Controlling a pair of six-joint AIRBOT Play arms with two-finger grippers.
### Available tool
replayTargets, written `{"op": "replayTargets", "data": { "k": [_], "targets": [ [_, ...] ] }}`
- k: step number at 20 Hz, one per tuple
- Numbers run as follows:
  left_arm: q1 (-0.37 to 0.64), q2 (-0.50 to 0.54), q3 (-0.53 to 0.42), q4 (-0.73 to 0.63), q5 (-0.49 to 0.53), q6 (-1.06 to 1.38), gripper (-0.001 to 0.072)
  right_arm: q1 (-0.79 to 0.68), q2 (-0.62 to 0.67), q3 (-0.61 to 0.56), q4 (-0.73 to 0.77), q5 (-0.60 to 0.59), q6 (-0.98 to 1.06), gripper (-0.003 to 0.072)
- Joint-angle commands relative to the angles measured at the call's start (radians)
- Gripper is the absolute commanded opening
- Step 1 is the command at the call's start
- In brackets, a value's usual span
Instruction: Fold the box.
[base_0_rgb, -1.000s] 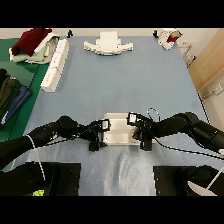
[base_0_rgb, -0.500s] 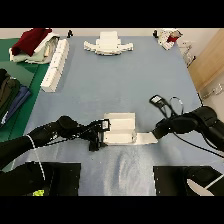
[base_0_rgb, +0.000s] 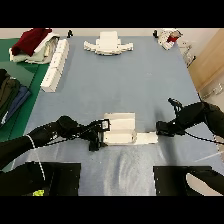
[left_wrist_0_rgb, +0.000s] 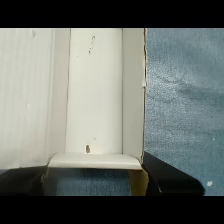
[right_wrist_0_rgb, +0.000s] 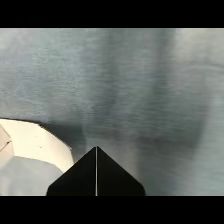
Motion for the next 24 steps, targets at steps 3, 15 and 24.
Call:
{"op": "replayTargets", "data": {
  "k": [3,15,24],
  "targets": [
    [0.0,0.0,0.001,0.0,0.0,0.0,0.0505,0.024,-0.074,-0.041,0.243,-0.016,-0.134,0.0003],
    [0.0,0.0,0.001,0.0,0.0,0.0,0.0505,0.139,0.067,-0.025,0.3,-0.02,-0.124,0.015],
    [0.0,0.0,0.001,0.0,0.0,0.0,0.0505,0.171,0.086,-0.005,0.371,-0.011,-0.124,0.0501]
  ]
}}
